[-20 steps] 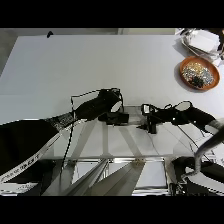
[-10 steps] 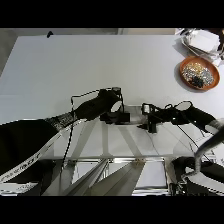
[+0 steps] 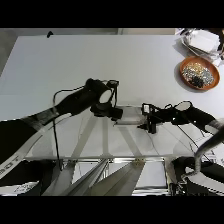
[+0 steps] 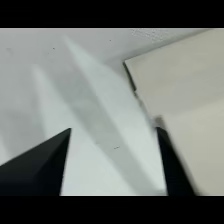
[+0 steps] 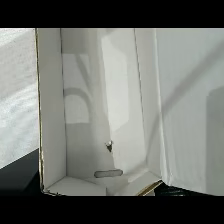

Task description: Fold the box and place the chain.

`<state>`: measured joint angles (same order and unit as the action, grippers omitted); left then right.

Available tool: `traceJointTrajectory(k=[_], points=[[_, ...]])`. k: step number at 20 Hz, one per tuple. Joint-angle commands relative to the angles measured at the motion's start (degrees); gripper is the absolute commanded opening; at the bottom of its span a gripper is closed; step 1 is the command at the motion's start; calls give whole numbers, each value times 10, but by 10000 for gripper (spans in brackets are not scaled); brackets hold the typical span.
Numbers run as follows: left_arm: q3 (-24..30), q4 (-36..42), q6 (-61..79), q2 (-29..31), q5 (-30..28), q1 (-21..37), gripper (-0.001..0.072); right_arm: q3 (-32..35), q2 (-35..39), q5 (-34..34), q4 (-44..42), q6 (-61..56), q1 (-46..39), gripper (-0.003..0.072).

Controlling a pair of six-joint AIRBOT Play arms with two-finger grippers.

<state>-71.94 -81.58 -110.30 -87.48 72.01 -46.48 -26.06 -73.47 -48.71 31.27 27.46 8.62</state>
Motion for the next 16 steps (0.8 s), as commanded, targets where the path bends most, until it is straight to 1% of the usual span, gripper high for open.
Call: traceJointTrajectory(k=[1, 3, 5, 7, 9, 10, 13, 16], points=[[0, 0, 308, 62, 16, 47, 686, 0, 0, 0, 0, 0, 0, 321], [13, 21, 489, 90, 6, 75, 690, 0, 0, 0, 0, 0, 0, 321], [38, 61, 655, 104, -6, 100, 690, 0, 0, 0, 0, 0, 0, 321], [54, 82, 749, 102, -7, 105, 690, 0, 0, 0, 0, 0, 0, 321], [75, 99, 812, 100, -9, 104, 689, 0, 0, 0, 0, 0, 0, 321], [87, 109, 835, 99, -20, 104, 687, 0, 0, 0, 0, 0, 0, 321], [126, 129, 868, 88, -80, 104, 681, 0, 0, 0, 0, 0, 0, 321], [153, 158, 923, 67, -88, 104, 685, 0, 0, 0, 0, 0, 0, 321]])
